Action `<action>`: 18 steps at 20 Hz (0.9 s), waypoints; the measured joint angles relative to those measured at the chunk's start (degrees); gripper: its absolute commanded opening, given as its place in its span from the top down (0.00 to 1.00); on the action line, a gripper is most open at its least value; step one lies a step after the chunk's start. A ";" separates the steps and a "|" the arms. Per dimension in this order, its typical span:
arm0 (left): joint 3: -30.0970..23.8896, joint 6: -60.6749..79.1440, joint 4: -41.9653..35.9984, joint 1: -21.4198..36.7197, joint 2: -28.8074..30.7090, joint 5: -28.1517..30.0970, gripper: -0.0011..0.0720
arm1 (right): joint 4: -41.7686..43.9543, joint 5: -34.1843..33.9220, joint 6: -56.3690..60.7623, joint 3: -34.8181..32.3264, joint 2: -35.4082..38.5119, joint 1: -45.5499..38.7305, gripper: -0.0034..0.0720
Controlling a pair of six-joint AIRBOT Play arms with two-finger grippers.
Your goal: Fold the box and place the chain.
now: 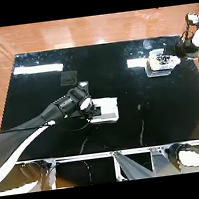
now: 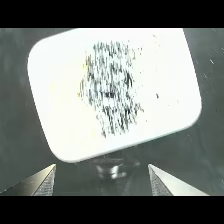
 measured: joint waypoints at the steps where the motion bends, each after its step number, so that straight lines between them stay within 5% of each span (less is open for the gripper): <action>1: 0.00 0.00 0.00 0.00 0.00 -0.04 0.95 | 1.25 0.46 -0.02 2.69 -2.80 -0.33 0.10; 7: 0.00 -0.02 -0.17 0.00 0.00 -0.28 0.95 | 7.02 4.83 4.17 13.38 -14.58 -1.03 0.18; 9: 0.00 -0.02 -0.17 0.00 0.00 -0.35 0.95 | 8.11 5.44 6.60 14.71 -16.31 -1.07 0.32; 18: 0.00 -0.02 -0.17 0.00 0.00 -0.44 0.95 | 11.82 5.09 14.64 16.06 -19.43 -1.07 0.32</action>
